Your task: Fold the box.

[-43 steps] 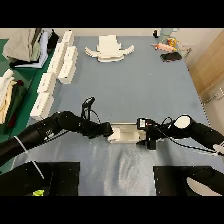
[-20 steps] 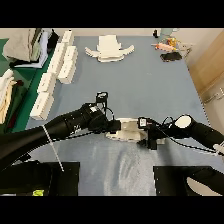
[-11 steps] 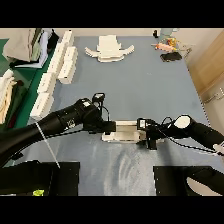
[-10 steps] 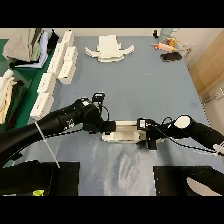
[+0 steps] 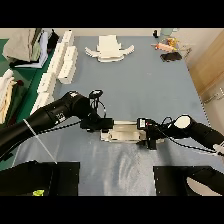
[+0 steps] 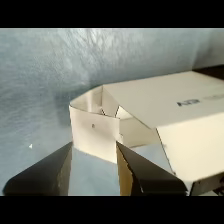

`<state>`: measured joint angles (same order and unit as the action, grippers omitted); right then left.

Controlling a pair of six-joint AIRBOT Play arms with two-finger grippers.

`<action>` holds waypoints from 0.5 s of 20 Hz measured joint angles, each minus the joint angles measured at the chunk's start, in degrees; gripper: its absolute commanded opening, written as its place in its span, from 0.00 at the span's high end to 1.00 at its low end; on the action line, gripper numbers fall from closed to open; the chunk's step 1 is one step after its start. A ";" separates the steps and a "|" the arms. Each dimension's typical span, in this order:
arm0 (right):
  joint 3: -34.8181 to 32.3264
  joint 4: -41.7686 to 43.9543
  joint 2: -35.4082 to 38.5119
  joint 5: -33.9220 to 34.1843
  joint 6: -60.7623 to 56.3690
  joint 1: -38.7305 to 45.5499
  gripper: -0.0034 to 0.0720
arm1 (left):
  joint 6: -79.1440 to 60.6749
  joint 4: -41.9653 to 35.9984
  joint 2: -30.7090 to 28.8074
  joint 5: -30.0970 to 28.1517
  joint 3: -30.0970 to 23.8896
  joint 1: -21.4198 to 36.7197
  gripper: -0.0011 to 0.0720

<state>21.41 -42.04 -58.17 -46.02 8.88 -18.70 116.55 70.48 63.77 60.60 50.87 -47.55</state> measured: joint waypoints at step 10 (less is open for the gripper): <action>0.00 0.02 0.00 0.00 0.00 0.00 0.28 | -5.62 4.68 -14.49 12.35 0.00 17.11 0.44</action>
